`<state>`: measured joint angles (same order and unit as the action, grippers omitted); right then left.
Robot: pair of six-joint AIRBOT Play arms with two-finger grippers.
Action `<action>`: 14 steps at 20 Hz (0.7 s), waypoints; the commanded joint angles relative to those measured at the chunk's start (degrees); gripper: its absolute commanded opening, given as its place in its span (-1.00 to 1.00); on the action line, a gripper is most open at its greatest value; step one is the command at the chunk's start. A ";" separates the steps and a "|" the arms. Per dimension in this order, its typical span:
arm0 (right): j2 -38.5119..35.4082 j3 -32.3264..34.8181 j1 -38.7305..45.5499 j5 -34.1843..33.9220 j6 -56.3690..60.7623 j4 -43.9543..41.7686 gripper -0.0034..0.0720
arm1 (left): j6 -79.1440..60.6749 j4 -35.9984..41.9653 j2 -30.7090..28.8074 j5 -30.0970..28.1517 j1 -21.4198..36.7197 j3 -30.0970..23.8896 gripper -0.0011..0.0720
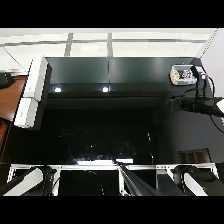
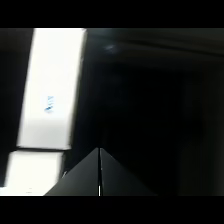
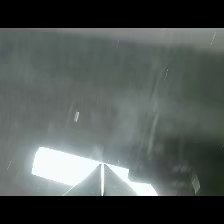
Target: Fold the box and place the chain.
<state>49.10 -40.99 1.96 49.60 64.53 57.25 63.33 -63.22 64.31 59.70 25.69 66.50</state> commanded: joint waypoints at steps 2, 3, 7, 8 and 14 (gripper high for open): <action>3.76 0.00 -2.05 -15.06 -1.77 1.70 -0.87 | 3.08 1.73 -10.12 -1.49 -12.66 -6.78 -0.91; 5.20 0.00 -2.03 -16.26 -1.77 4.22 -0.87 | 2.80 -0.07 -12.96 -7.32 -16.68 -12.28 -0.91; 6.75 -0.02 -2.05 -14.19 -1.77 8.13 -0.87 | 3.06 -3.41 -17.68 -17.53 -24.70 -25.97 -0.91; 6.75 -0.02 -2.05 -14.23 -1.77 8.13 -0.87 | 3.02 -3.43 -17.73 -17.29 -25.29 -26.40 -0.91; 6.75 -0.02 -2.05 -14.23 -1.77 8.13 -0.87 | 3.04 -3.41 -17.68 -17.27 -25.64 -26.45 -0.90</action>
<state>55.72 -40.99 -0.05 35.64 62.81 64.93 66.37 -66.39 47.03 43.40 0.75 40.91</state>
